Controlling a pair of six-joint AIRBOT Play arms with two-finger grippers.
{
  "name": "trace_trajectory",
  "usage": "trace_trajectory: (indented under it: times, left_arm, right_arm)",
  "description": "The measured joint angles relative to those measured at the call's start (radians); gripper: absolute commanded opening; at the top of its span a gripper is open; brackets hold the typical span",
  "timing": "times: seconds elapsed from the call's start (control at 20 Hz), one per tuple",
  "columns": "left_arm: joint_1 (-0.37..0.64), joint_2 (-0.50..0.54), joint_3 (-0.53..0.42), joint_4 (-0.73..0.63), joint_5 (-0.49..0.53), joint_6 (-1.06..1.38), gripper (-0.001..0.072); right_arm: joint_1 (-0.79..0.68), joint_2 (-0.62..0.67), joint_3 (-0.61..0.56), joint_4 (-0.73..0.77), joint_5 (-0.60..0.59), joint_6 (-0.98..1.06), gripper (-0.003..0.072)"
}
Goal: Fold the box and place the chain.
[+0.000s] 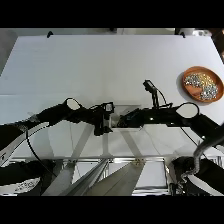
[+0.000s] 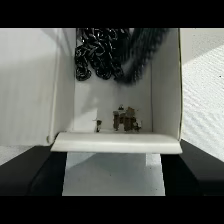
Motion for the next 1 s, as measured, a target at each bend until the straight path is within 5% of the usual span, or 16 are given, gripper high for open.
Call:
trace_trajectory:
  times: [0.1, 0.6, 0.85, 1.0]
  left_arm:
    - [0.000, 0.000, 0.000, 0.000, 0.000, 0.000, 0.0290]
    - [0.000, 0.000, 0.000, 0.000, 0.000, 0.000, 0.0290]
    - [0.000, 0.000, 0.000, 0.000, 0.000, 0.000, 0.0290]
    - [0.000, 0.000, 0.000, 0.000, 0.000, 0.000, 0.0290]
  right_arm:
    - [0.020, -0.047, -0.002, 0.000, -0.029, 0.001, 0.0126]
    - [0.020, -0.056, -0.003, -0.002, -0.087, 0.023, 0.0140]
    - [-0.187, 0.112, -0.003, -0.025, 0.067, 0.056, 0.0138]
    - [-0.371, 0.183, -0.003, -0.135, 0.204, 0.082, 0.0018]
